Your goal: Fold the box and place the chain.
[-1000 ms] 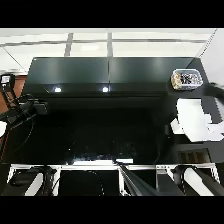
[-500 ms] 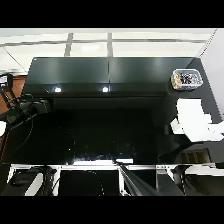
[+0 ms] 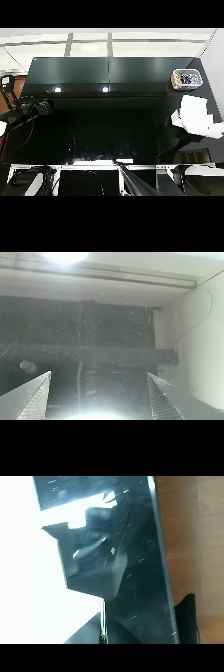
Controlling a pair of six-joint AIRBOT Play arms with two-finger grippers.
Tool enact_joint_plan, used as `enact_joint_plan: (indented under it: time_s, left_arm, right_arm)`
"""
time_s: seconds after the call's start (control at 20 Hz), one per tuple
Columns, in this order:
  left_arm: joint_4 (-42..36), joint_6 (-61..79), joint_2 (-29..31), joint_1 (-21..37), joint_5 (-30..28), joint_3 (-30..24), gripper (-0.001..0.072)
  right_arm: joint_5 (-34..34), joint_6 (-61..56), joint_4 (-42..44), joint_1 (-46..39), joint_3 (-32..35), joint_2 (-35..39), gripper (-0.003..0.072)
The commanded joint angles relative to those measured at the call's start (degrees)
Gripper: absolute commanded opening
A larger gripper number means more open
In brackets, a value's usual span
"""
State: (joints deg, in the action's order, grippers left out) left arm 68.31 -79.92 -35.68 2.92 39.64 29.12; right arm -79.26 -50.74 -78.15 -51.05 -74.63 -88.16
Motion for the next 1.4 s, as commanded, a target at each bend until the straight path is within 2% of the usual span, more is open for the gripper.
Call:
enact_joint_plan:
  time_s: [0.0,0.2,0.4,0.5,0.65,0.75,0.85,0.9,1.15,1.35]
  left_arm:
    - [0.0,0.0,0.0,0.0,0.6,0.0,0.0709]
    - [0.0,0.0,0.0,0.0,3.3,0.0,0.0709]
    - [-1.0,0.3,-0.2,0.0,6.6,0.0,0.0709]
    - [-5.1,3.4,-1.3,-0.2,8.2,0.0,0.0709]
    - [-13.6,9.3,-6.1,-2.9,8.0,0.1,0.0709]
    - [-20.4,13.3,-12.4,-5.7,8.0,1.0,0.0709]
    - [-23.1,15.9,-20.0,-7.9,8.2,5.2,0.0708]
    - [-23.2,15.9,-23.9,-8.6,8.9,8.3,0.0708]
    - [-35.8,24.2,-47.3,-9.3,23.9,26.1,0.0707]
    - [-35.8,24.7,-58.9,-13.0,29.5,35.6,0.0702]
  right_arm:
    - [0.0,-0.7,5.1,0.8,5.4,8.2,0.0019]
    - [3.6,-1.1,17.3,5.8,17.5,20.8,0.0019]
    - [10.3,-4.2,29.6,17.5,29.0,32.0,0.0019]
    - [16.4,-4.9,38.8,25.5,35.9,37.0,0.0019]
    - [31.0,-5.8,47.5,40.9,45.1,40.2,0.0019]
    - [41.9,-5.9,49.7,51.9,49.1,40.1,0.0019]
    - [50.4,-7.9,49.8,60.4,51.8,40.0,0.0019]
    - [52.5,-8.2,49.6,63.0,52.4,39.8,0.0019]
    - [53.5,-8.2,49.6,68.3,52.9,36.9,0.002]
    - [53.4,-8.2,49.5,68.5,52.9,36.6,0.002]
